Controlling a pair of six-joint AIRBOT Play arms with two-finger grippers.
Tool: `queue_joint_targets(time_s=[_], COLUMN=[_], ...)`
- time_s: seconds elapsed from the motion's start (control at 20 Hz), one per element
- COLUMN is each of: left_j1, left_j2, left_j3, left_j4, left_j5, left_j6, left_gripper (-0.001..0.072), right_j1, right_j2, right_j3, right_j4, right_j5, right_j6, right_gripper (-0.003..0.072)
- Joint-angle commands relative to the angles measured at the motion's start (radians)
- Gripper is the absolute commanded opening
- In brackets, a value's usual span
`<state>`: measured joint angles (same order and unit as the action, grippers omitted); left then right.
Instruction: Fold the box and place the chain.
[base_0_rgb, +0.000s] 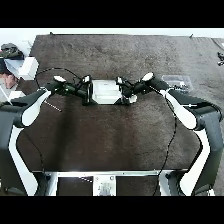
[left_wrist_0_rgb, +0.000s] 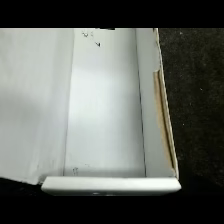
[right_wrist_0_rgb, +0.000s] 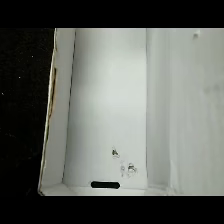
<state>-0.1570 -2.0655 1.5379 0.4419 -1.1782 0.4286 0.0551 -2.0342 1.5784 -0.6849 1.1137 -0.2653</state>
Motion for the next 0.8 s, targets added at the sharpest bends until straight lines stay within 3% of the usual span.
queue_joint_targets(time_s=[0.0, 0.05, 0.1, 0.15, 0.75], left_j1=[0.0, 0.0, 0.0, 0.0, 0.0], left_j2=[0.001, 0.001, 0.001, 0.001, 0.001], left_j3=[0.0, 0.0, 0.0, 0.0, 0.0], left_j4=[0.003, 0.014, 0.025, 0.033, 0.037], left_j5=[-0.003, -0.006, -0.009, -0.011, 0.005], left_j6=[0.001, 0.0, 0.0, -0.001, -0.002], left_gripper=[0.0621, 0.0451, 0.0442, 0.0343, 0.0346], right_j1=[0.001, 0.001, 0.001, 0.001, 0.001], right_j2=[0.0, 0.0, 0.0, 0.0, 0.0], right_j3=[0.0, 0.0, 0.0, 0.0, 0.0], right_j4=[0.0, 0.0, 0.0, 0.0, 0.0], right_j5=[0.0, 0.0, 0.0, 0.0, 0.0], right_j6=[0.0, 0.0, 0.0, 0.0, 0.0], right_gripper=[0.0268, 0.0268, 0.0268, 0.0268, 0.0268])
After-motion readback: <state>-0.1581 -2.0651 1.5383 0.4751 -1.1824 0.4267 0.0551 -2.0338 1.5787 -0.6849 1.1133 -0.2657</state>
